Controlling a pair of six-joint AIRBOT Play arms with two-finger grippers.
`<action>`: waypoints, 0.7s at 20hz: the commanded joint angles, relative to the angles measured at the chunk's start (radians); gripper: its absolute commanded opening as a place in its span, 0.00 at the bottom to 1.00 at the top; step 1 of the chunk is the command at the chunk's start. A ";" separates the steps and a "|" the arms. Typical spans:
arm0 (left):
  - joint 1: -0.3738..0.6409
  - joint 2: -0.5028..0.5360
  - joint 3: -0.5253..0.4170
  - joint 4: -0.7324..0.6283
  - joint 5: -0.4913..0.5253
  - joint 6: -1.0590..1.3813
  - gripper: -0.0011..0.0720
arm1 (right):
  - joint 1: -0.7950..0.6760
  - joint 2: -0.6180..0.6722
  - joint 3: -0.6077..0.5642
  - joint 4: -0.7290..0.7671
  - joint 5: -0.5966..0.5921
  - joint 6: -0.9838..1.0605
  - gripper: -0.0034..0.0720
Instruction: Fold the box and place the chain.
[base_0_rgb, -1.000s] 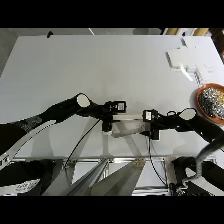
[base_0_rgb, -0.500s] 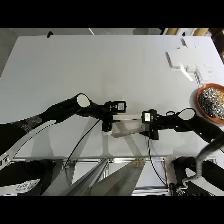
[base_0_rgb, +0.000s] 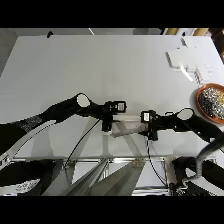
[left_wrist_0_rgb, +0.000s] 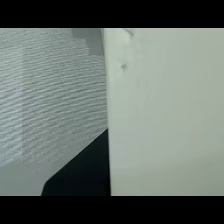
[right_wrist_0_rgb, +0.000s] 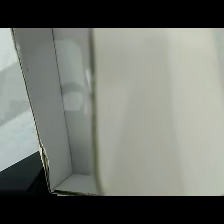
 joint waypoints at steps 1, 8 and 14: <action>0.000 0.000 0.000 0.000 0.000 -0.001 0.03 | 0.000 -0.001 -0.002 -0.006 0.011 0.028 0.57; 0.000 0.000 -0.001 0.000 0.000 -0.001 0.03 | 0.000 -0.001 -0.017 -0.006 -0.008 0.027 0.49; 0.000 0.000 0.000 0.000 0.000 -0.001 0.03 | 0.000 -0.001 -0.017 -0.007 -0.020 0.027 0.49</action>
